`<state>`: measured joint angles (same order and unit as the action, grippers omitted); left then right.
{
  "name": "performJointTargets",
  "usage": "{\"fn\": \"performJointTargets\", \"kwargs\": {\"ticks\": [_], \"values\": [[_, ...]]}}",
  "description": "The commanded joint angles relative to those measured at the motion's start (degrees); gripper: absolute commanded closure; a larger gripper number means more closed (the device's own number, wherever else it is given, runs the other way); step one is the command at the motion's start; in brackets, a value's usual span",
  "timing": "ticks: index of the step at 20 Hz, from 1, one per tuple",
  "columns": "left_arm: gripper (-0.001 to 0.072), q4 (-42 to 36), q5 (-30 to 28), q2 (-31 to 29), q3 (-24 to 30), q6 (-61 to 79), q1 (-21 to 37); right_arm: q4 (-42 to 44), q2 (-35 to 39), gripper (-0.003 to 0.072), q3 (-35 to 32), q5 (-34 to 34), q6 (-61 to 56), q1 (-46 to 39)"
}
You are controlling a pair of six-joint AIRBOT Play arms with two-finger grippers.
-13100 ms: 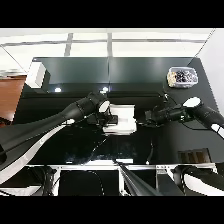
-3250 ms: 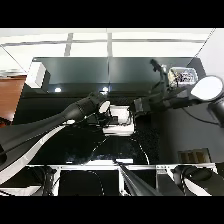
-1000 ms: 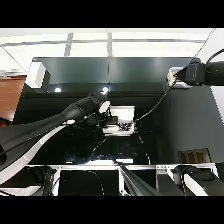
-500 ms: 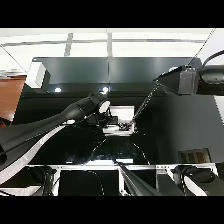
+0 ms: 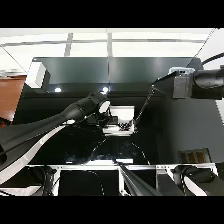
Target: Fold the box and place the chain.
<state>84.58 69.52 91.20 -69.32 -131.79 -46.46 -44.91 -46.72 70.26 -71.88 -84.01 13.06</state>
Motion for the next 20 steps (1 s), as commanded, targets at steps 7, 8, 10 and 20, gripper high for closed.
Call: {"fn": "performJointTargets", "kwargs": {"ticks": [7, 8, 10, 20], "values": [[0.0680, 0.0, -0.1, 0.0, 0.0, 0.0, 0.0, 1.7, -0.5, 0.0667, -1.3, 1.4, -0.6, 0.3], [0.0679, 0.0, -0.1, 0.0, 0.0, 0.0, 0.0, 1.8, -0.7, 0.0667, -1.9, 1.4, -0.8, 0.3], [0.0679, 0.0, -0.1, 0.0, 0.0, 0.0, 0.0, 1.8, -1.1, 0.0667, -5.2, 2.0, -1.3, 1.0], [0.0680, 0.0, -0.1, 0.0, 0.0, 0.0, 0.0, 1.9, -3.7, 0.0667, -18.2, 12.3, -2.4, 8.5]]}}
